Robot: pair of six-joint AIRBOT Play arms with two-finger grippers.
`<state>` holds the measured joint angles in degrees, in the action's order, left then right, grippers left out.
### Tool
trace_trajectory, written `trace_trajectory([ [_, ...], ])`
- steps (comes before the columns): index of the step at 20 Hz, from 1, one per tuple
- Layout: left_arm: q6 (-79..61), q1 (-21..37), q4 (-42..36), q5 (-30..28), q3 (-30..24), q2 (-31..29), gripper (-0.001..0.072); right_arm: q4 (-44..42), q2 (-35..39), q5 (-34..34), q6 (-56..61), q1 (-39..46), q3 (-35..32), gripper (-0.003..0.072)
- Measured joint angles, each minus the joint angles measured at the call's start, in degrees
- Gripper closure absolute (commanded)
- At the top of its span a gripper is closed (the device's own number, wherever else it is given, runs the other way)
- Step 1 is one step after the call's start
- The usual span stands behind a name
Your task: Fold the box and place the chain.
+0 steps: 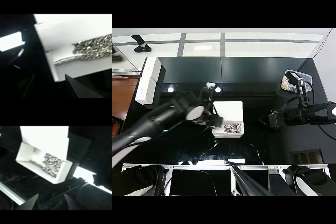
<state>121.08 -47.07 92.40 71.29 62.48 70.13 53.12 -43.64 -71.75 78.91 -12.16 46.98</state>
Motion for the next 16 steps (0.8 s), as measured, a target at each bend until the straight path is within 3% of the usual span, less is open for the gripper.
trace_trajectory([
  [2, -2.14, 3.61, 3.26, 2.73, -2.29, -4.66, 0.0266, 0.68, 0.00, 0.20, 0.13, 0.00, 0.00, 0.0303],
  [5, -6.75, 14.56, 1.90, 2.16, -8.70, -10.91, 0.0266, 1.14, 0.00, 0.96, 0.15, 0.00, 0.00, 0.0303],
  [7, -15.12, 23.37, -6.73, -1.40, -14.19, -13.09, 0.0266, 1.33, 0.00, 1.73, 0.15, 0.00, 0.00, 0.0304],
  [9, -30.75, 30.86, -20.79, -3.80, -19.93, -13.66, 0.0266, 1.38, 0.00, 2.58, 0.15, 0.00, 0.00, 0.0303],
  [12, -57.79, 37.27, -38.58, -3.65, -26.29, -12.24, 0.0257, 1.51, 0.00, 3.56, 0.15, 0.00, 0.00, 0.0303],
  [13, -64.24, 38.16, -41.79, -3.67, -27.45, -11.45, 0.0095, 1.57, 0.00, 3.76, 0.15, 0.00, 0.00, 0.0303],
  [14, -70.16, 38.88, -44.06, -4.00, -28.30, -10.56, -0.0005, 1.57, 0.00, 3.89, 0.15, 0.00, 0.00, 0.0304],
  [16, -80.56, 39.69, -47.54, -5.66, -29.33, -8.79, -0.0006, 1.60, 0.00, 4.09, 0.15, 0.00, 0.00, 0.0303],
])
